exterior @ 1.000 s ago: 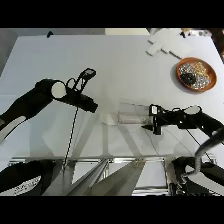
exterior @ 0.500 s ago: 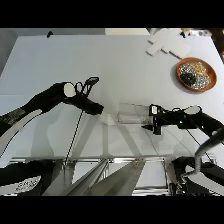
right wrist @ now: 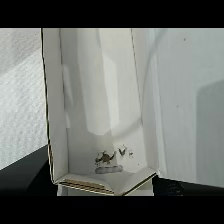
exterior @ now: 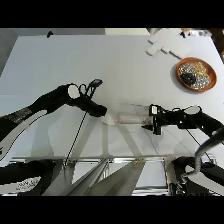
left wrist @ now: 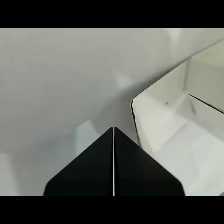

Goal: Fold the box and place the chain.

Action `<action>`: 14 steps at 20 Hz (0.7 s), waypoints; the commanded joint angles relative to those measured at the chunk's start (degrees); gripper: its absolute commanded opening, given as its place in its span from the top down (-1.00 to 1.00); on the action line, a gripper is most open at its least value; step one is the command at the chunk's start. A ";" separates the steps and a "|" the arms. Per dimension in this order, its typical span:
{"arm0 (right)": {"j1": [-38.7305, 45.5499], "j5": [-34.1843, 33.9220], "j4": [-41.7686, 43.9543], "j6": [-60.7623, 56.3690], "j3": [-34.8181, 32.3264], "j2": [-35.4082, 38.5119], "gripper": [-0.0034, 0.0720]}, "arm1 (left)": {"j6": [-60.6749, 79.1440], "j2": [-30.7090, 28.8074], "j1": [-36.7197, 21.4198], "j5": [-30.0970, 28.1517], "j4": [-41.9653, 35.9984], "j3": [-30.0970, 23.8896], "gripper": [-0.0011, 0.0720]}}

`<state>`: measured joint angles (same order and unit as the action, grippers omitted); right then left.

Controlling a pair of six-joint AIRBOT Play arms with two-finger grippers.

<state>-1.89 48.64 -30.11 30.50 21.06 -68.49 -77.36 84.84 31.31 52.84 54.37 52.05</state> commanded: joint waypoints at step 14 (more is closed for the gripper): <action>-0.02 0.02 0.00 0.00 0.02 -0.02 -0.17 | 6.71 -5.07 3.85 -0.28 -11.26 0.04 0.67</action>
<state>-1.89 48.64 -30.11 30.50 21.06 -68.49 -73.17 80.58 34.35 52.82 46.11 52.05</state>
